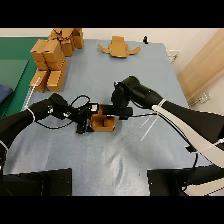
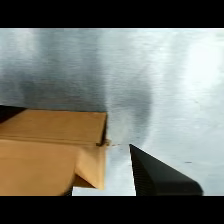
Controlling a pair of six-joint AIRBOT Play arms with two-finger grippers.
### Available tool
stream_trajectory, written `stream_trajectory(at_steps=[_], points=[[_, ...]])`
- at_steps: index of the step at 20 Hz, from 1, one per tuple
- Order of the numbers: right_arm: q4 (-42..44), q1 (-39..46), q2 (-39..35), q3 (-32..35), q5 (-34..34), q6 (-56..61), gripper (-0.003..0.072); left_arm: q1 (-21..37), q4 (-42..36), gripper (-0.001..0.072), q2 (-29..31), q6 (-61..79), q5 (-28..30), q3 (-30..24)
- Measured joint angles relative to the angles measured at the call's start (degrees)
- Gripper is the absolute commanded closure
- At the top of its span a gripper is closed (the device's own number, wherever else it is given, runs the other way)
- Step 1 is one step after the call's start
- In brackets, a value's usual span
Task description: Fold the box.
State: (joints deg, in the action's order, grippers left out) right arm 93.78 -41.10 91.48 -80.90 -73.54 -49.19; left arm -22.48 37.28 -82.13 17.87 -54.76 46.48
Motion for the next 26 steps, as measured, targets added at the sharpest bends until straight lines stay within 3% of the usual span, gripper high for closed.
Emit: stream_trajectory(at_steps=[10,12,13,14,26], points=[[7.85,1.36,2.97,1.42,2.71,-6.45,0.0175,0.00,-0.04,0.0566,0.00,-1.36,0.17,0.00],[7.69,1.29,4.22,1.51,1.53,-6.36,0.0324,0.00,-0.02,0.0566,0.00,-1.36,0.17,0.00],[6.91,1.03,4.81,1.53,0.76,-6.08,0.0469,0.00,-0.02,0.0567,0.00,-1.38,0.20,0.00],[6.05,0.68,5.27,1.53,-0.04,-5.44,0.0680,0.00,-0.02,0.0566,0.00,-1.38,0.20,0.00],[-1.03,-3.74,6.73,-1.25,-0.92,0.20,0.0680,0.11,0.11,0.0566,0.00,-1.42,-0.55,0.00]])
